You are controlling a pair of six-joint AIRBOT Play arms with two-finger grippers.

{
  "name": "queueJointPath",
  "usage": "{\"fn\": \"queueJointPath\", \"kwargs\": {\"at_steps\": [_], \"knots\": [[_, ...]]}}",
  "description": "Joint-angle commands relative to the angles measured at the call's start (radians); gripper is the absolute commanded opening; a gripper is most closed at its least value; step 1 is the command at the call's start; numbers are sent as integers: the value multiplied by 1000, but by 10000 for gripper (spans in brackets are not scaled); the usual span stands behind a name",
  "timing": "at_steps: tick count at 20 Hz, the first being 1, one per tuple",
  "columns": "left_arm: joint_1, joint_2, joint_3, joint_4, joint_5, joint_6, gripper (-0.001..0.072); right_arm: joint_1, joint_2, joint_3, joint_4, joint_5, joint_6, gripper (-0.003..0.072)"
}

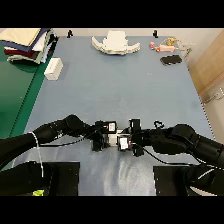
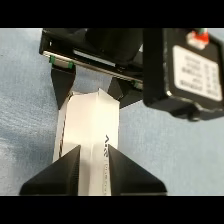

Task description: Fold the box.

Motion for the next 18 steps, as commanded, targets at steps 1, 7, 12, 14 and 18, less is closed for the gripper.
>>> {"fn": "queueJointPath", "kwargs": {"at_steps": [1, 7, 12, 14, 18], "knots": [[0, 0, 1, 0, 0, 0, 472, 0, -10, 2, 0, 9, 0, 160], [0, 0, 1, 0, 0, 0, 472, 0, -9, 2, 0, 11, 0, 89], [0, 0, 1, 0, 0, 0, 472, 1, -10, 2, 31, -7, 1, 93], [0, 0, 1, 0, 0, 0, 472, 1, -10, 2, 55, -20, 1, 98], [0, 0, 1, 0, 0, 0, 472, 1, -16, 0, 72, -30, 1, 102]]}}
